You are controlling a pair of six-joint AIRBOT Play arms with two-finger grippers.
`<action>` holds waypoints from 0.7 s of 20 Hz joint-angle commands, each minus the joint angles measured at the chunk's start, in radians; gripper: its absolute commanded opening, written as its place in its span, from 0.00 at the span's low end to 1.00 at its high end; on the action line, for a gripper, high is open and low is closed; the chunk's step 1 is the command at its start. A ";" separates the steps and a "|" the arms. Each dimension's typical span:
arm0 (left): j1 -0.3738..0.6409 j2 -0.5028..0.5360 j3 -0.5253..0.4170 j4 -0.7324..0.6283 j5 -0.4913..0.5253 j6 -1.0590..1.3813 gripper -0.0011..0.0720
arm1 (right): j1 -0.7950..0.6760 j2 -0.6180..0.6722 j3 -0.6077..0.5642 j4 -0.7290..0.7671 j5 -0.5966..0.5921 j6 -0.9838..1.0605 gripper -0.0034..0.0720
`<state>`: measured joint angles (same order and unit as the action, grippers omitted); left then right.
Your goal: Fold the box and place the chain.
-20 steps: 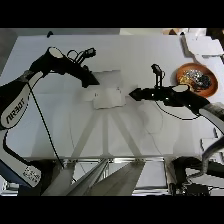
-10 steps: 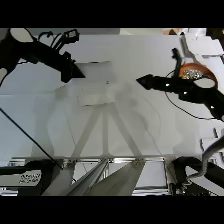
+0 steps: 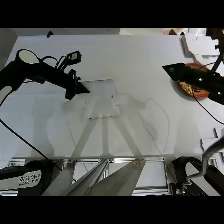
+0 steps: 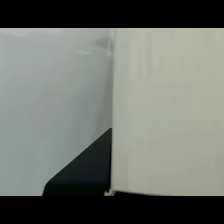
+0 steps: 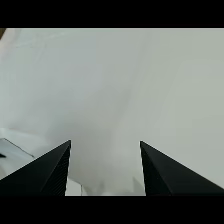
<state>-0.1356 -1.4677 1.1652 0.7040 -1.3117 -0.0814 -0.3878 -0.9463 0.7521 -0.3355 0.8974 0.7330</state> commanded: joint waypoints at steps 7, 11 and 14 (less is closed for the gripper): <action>-0.080 -0.119 -0.019 -0.053 0.157 0.209 0.02 | -0.023 0.010 0.001 -0.164 0.062 0.001 0.64; -0.109 -0.182 -0.019 -0.053 0.183 0.242 0.02 | -0.023 0.010 0.001 -0.184 0.061 0.000 0.64; -0.111 -0.220 -0.019 -0.053 0.184 0.242 0.02 | -0.023 0.010 0.001 -0.184 0.061 0.000 0.64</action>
<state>-0.2382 -1.6512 1.1469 0.6502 -1.1389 0.1436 -0.4099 -0.9367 0.7521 -0.5091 0.9562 0.7330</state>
